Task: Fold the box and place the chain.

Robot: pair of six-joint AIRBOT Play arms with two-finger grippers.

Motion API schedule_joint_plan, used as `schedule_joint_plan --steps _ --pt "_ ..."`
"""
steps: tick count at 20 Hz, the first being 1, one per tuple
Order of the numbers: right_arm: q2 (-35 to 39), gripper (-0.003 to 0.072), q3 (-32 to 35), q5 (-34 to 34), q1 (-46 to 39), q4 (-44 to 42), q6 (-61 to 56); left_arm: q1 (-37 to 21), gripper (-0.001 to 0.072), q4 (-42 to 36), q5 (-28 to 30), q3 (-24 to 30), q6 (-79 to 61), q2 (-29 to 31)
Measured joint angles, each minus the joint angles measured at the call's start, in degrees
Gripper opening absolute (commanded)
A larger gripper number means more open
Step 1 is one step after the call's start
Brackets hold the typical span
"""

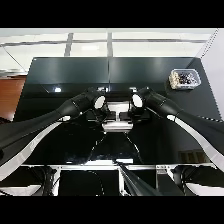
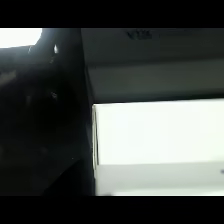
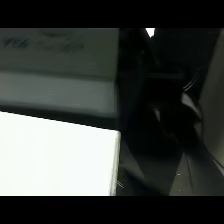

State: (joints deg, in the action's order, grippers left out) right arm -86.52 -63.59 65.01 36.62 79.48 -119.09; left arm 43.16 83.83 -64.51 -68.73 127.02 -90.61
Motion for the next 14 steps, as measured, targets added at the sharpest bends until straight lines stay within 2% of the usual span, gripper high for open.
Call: schedule_joint_plan --steps 3,6,9,10,11,12,14 --pt "2.80 0.0342 -0.52 0.44 -0.24 0.33 1.84 0.00 0.0030 -0.04 -0.02 0.00 0.04 0.00" --pt "10.40 0.0342 -0.98 2.21 -1.75 1.25 6.69 0.00 0.0029 -0.07 -0.04 0.00 0.24 0.00" --pt "17.27 0.0353 -1.03 1.55 -7.52 12.87 9.77 0.00 0.0029 -0.07 -0.04 0.00 0.24 0.00" --pt "18.34 0.0635 -0.55 -0.76 -10.67 18.82 10.03 0.00 0.0029 -0.07 -0.04 0.00 0.24 0.00" --pt "18.56 0.0715 0.04 -3.74 -14.23 22.91 9.99 0.00 0.0029 -0.07 -0.04 0.00 0.24 0.00" --pt "18.10 0.0714 0.39 -7.34 -18.10 25.20 9.49 0.00 0.0029 -0.07 -0.04 0.00 0.24 0.00" --pt "14.47 0.0714 -0.87 -12.79 -26.45 22.97 7.06 0.00 0.0029 -0.09 -0.04 0.00 0.24 0.00"
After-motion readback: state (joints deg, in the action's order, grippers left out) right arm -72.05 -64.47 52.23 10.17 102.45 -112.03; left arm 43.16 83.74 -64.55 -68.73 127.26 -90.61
